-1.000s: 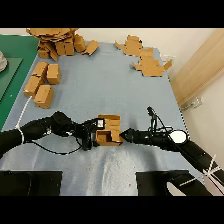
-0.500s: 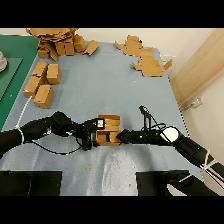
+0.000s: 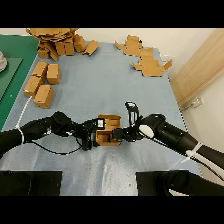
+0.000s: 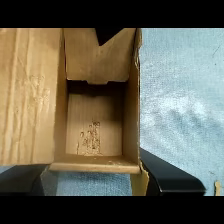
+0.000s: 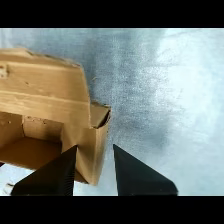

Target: Fold the box.

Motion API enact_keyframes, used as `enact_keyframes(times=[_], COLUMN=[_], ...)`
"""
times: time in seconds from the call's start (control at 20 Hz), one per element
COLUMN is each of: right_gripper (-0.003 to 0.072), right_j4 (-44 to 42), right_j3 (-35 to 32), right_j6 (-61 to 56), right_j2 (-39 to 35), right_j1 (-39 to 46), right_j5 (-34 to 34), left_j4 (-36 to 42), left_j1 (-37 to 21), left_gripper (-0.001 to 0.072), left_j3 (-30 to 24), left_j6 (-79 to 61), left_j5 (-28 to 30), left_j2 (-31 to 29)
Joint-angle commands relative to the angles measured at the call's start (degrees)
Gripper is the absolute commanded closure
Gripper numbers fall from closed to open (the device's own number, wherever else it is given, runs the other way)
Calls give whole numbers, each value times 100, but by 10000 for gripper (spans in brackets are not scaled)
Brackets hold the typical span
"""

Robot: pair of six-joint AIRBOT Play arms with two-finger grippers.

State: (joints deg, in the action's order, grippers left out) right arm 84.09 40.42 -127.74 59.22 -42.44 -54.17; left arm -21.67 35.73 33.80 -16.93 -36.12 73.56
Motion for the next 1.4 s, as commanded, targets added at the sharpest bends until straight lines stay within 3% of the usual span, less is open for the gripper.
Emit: enact_keyframes(times=[0.0,0.3,0.75,1.35], right_gripper=[350,350,350,350], right_j4=[675,774,852,826], right_j3=[570,1161,1241,1346], right_j6=[-1069,-1545,-1864,-1906], right_j2=[442,1019,1355,1768], right_j1=[-444,-715,-732,-730], right_j5=[-599,-1051,-1617,-1370], left_j4=[-2,-2,-2,0], left_j1=[0,0,-4,0], left_gripper=[365,365,365,365], left_j3=[7,7,7,7], left_j6=[0,0,0,0], left_j5=[0,0,0,0], left_j2=[2,2,2,2])
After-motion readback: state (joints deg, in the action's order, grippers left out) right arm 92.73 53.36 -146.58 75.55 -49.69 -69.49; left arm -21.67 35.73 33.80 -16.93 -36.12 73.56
